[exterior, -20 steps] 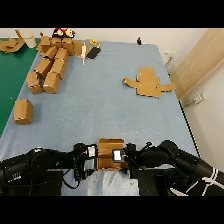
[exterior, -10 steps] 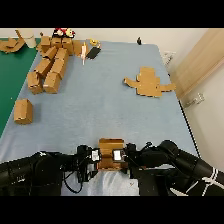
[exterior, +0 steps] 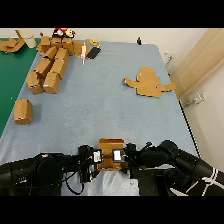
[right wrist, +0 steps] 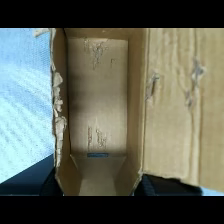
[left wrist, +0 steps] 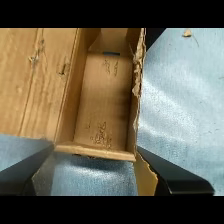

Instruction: Fold the box.

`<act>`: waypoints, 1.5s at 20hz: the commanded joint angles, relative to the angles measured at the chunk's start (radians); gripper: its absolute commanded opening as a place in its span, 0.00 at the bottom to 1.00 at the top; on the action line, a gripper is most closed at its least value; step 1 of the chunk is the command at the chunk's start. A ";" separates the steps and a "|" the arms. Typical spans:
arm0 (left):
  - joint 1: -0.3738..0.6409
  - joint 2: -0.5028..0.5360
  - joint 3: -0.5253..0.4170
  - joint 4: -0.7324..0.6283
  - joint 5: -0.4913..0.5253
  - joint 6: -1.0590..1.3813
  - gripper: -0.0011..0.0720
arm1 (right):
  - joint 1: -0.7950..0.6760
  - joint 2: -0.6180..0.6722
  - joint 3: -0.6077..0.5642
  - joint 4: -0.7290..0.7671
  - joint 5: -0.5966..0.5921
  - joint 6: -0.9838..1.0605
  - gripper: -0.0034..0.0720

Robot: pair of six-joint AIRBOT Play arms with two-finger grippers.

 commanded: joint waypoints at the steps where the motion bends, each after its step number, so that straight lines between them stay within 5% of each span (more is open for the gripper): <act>1: -0.004 -0.007 0.012 0.000 0.001 0.001 0.98 | 0.000 0.000 -0.001 0.000 0.000 0.000 0.65; 18: -0.004 -0.082 0.043 0.000 -0.071 0.038 0.98 | 0.000 -0.001 -0.001 0.000 0.000 0.000 0.65; 30: -0.004 -0.084 0.045 -0.006 -0.024 0.069 0.98 | 0.000 -0.001 -0.001 0.000 0.000 0.000 0.65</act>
